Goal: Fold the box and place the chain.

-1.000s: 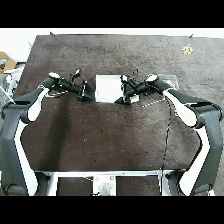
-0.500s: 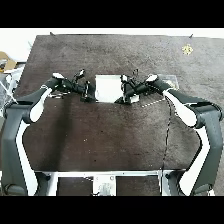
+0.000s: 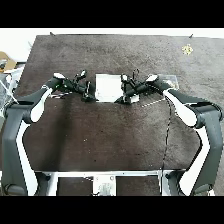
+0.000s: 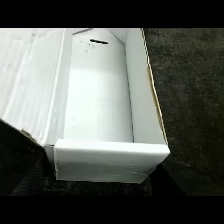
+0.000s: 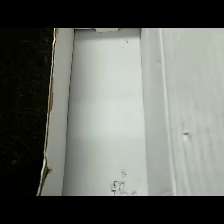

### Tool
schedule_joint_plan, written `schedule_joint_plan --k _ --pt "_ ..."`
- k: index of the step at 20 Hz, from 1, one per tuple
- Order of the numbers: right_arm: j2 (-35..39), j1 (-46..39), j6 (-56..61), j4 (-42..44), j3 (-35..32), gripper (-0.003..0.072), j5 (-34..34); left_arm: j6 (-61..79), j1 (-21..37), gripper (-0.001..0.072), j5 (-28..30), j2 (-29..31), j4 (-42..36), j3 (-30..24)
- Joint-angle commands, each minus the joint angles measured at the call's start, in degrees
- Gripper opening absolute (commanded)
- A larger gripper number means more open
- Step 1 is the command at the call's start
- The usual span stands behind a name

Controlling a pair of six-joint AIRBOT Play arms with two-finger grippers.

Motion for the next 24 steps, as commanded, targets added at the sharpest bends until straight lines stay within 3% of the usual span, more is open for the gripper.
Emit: schedule_joint_plan --k 1,20,24 --pt "-0.02 0.07 -0.09 -0.04 -0.02 0.0395 0.15 1.33 0.04 0.0704 0.55 0.28 0.44 0.00" --pt "-0.02 0.07 -0.09 -0.04 -0.02 0.0395 0.13 1.95 -1.64 0.0704 2.21 2.29 2.21 -1.90" --pt "-0.02 0.07 -0.09 -0.04 -0.02 0.0395 0.15 2.43 -2.64 0.0705 6.10 2.25 2.21 -3.21"
